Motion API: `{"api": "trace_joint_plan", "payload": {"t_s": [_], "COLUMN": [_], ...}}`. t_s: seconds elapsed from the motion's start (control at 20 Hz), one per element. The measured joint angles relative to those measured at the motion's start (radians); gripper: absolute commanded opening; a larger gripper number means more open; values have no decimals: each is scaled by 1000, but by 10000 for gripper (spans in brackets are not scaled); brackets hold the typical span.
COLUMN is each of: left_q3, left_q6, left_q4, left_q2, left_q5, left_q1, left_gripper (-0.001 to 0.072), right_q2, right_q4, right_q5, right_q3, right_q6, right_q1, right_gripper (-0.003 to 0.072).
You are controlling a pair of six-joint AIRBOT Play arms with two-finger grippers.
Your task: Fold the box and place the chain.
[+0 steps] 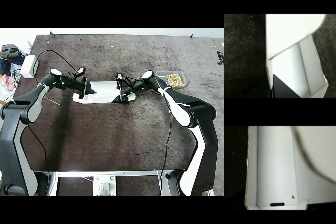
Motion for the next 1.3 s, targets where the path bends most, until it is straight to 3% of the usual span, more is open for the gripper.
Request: {"api": "trace_joint_plan", "payload": {"t_s": [1.05, 1.1, 1.15, 1.2, 1.3], "left_q3": [0, 0, 0, -1, 0], "left_q6": [-1, -3, -8, -11, -24], "left_q4": [0, 0, 0, 17, -10], "left_q2": [0, 0, 0, -1, 1], "left_q5": [-1, -2, -2, -3, -5], "left_q1": [0, 0, 0, 0, 3], "left_gripper": [13, 37, 283, 367, 369], "right_q2": [0, 0, 0, 0, 0], "right_q4": [-1, -1, -1, 0, 0], "right_q5": [-4, -4, -5, -6, -6], "right_q3": [0, 0, 0, 0, 0], "right_q6": [0, 0, 0, 0, 1], "right_q1": [0, 0, 0, 0, 0], "right_gripper": [358, 358, 358, 358, 358]}}
